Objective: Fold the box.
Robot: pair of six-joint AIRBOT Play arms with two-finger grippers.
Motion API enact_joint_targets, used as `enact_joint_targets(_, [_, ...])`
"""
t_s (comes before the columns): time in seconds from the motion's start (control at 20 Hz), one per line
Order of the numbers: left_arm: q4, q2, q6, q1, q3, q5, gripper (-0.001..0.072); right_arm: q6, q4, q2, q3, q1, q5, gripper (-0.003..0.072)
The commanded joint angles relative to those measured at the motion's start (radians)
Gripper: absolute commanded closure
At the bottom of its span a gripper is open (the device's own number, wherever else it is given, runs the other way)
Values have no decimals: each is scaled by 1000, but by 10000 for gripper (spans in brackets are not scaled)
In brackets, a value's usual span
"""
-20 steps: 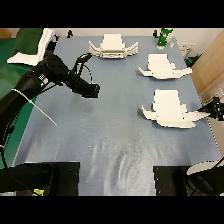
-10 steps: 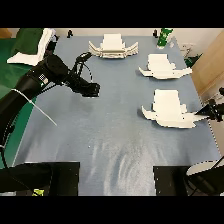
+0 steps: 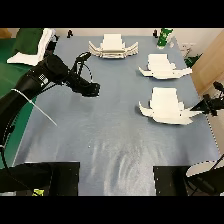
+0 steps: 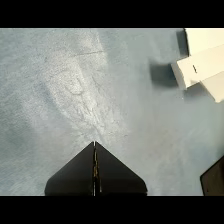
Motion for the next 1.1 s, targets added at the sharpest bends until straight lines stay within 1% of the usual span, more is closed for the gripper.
enact_joint_targets(0.0, [-28,2,-2,7,0,-27,697,0,57,82,-37,27,16,684])
enact_joint_targets(0.15, [-31,11,8,7,-15,-118,697,7,54,183,-116,104,72,684])
enact_joint_targets(0.25, [-34,56,15,7,-66,-121,697,38,53,238,-171,185,93,684])
enact_joint_targets(0.35, [-35,132,27,15,-139,-125,697,76,51,279,-218,290,96,683])
enact_joint_targets(0.5, [-35,270,31,74,-266,-172,697,151,51,348,-306,461,129,684])
enact_joint_targets(0.65, [-49,402,50,154,-395,-206,697,223,56,492,-462,629,250,684])
enact_joint_targets(0.75, [-89,460,89,210,-471,-232,697,285,55,611,-584,735,332,684])
enact_joint_targets(0.85, [-126,475,135,254,-523,-244,697,368,55,735,-710,833,447,684])
enact_joint_targets(0.95, [-175,463,194,281,-553,-244,696,433,55,842,-824,920,558,683])
enact_joint_targets(1.05, [-172,446,241,281,-555,-185,696,483,53,933,-902,994,633,683])
